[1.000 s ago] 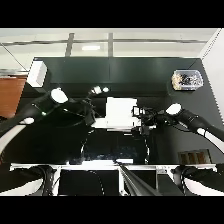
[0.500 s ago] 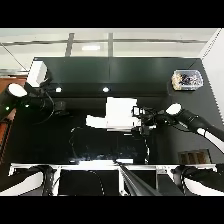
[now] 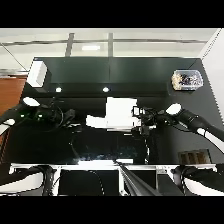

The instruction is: Fold the box and place the chain.

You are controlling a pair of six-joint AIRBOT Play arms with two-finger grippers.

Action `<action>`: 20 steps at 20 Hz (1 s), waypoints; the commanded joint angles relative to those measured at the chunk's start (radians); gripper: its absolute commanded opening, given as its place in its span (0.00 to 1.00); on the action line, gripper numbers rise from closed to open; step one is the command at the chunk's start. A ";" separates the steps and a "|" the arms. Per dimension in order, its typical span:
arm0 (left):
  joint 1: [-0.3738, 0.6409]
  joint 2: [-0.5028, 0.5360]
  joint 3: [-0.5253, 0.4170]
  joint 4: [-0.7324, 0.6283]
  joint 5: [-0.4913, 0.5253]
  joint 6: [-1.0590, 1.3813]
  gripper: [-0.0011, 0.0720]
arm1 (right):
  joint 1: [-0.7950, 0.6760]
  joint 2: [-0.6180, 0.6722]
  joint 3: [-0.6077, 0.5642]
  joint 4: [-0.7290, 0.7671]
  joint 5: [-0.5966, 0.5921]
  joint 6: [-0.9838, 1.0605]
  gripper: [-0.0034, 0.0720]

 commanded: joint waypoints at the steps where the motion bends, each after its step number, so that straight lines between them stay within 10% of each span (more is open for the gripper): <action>1: -0.108 -0.083 0.032 -0.124 0.023 0.119 0.05 | 0.001 -0.001 0.000 0.000 0.000 0.000 0.58; 8: -0.220 -0.196 0.205 -0.196 -0.117 0.165 0.10 | 0.001 -0.001 0.000 0.000 0.000 0.000 0.58; 10: -0.204 -0.195 0.228 -0.197 -0.148 0.167 0.31 | 0.001 -0.001 0.000 0.000 0.000 0.000 0.58; 12: -0.176 -0.195 0.245 -0.197 -0.194 0.167 0.81 | 0.001 -0.001 0.000 0.000 0.000 0.000 0.58; 14: -0.158 -0.195 0.257 -0.205 -0.225 0.152 0.97 | 0.001 -0.001 0.000 0.000 0.000 0.000 0.58; 20: -0.244 -0.195 0.278 -0.232 -0.253 0.156 0.91 | 0.001 -0.001 0.000 0.005 -0.009 0.007 0.58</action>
